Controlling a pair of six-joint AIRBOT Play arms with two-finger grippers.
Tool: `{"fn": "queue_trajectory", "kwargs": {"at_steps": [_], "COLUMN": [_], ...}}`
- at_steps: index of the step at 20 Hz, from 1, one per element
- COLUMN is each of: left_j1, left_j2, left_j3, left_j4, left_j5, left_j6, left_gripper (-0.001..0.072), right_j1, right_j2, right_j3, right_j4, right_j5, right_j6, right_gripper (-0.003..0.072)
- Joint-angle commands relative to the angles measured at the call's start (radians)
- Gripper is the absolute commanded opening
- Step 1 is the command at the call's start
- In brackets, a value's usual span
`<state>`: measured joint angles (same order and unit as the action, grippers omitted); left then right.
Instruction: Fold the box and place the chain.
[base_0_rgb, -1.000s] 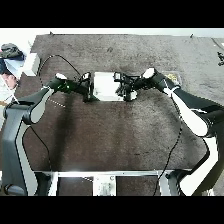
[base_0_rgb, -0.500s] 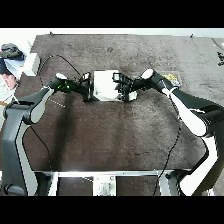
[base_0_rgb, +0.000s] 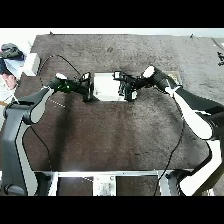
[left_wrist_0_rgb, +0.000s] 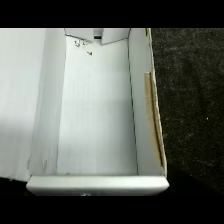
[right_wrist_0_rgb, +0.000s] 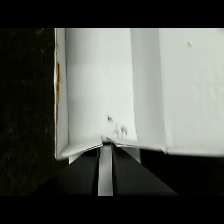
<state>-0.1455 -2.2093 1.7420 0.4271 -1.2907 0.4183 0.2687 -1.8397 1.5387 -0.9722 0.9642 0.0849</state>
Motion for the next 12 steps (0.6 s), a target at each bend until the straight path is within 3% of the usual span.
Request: {"fn": "queue_trajectory", "kwargs": {"at_steps": [1,2,3,7,9,12], "left_j1": [0.001,0.001,0.001,0.001,0.001,0.001], "left_j2": [0.000,0.000,0.000,0.000,0.000,0.000], "left_j3": [0.000,0.000,0.000,0.000,0.000,0.000], "left_j4": [0.000,0.000,0.000,0.000,0.000,0.000], "left_j5": [0.000,0.000,0.000,0.001,0.001,0.001], "left_j6": [0.001,0.001,0.000,0.001,0.001,0.001], "left_gripper": [0.0467,0.0467,0.0466,0.0467,0.0467,0.0467], "right_j1": [-0.022,-0.044,-0.073,-0.208,-0.256,-0.292], "right_j2": [0.076,0.106,0.132,0.153,0.126,0.097], "right_j3": [0.001,0.001,0.001,0.000,-0.006,-0.091], "right_j4": [-0.151,-0.151,-0.151,-0.146,-0.115,0.022], "right_j5": [0.027,0.027,0.036,0.118,0.176,0.144], "right_j6": [0.264,0.381,0.473,0.912,1.006,1.022], "right_gripper": [0.0088,0.0087,0.0017,0.0010,0.0010,0.0009]}}
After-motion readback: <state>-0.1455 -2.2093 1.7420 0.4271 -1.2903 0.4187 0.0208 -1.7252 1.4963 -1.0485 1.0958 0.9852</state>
